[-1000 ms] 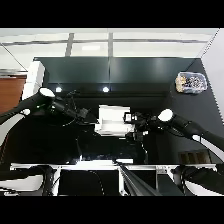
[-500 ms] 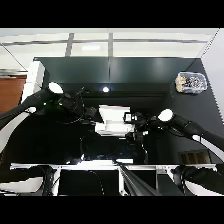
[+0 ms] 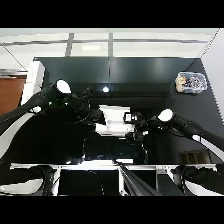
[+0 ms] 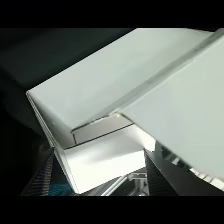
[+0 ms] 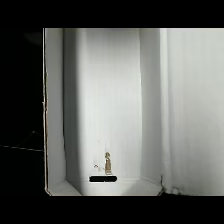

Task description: Fold the box and place the chain.

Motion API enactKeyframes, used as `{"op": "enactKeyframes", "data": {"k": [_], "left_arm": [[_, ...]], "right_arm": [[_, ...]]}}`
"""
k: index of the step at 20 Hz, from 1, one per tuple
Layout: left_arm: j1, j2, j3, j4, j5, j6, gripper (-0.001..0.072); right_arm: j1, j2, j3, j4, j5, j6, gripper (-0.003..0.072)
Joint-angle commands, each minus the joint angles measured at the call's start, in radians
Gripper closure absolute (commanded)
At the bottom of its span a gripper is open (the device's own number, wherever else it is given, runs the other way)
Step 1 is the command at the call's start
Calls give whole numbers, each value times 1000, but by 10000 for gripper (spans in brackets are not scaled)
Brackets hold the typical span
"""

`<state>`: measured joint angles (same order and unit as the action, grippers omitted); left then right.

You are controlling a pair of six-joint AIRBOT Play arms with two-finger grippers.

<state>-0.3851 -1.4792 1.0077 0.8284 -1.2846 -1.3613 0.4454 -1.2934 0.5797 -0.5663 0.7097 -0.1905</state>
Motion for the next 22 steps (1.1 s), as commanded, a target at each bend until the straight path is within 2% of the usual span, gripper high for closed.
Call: {"op": "enactKeyframes", "data": {"k": [1, 8, 14, 22], "left_arm": [[-36, 1, 27, 109, 7, -89, 90], [-106, 1, 35, 111, 80, -139, 90], [-109, 1, 35, 117, 99, -180, 89], [-140, -1, 35, 219, 145, -262, 90]], "right_arm": [[-1, 0, 0, 0, 0, 0, 485], [-1, 0, 0, 0, 0, 0, 485], [-1, 0, 0, 0, 0, 0, 485], [-1, 0, 0, 0, 0, 0, 485]]}}
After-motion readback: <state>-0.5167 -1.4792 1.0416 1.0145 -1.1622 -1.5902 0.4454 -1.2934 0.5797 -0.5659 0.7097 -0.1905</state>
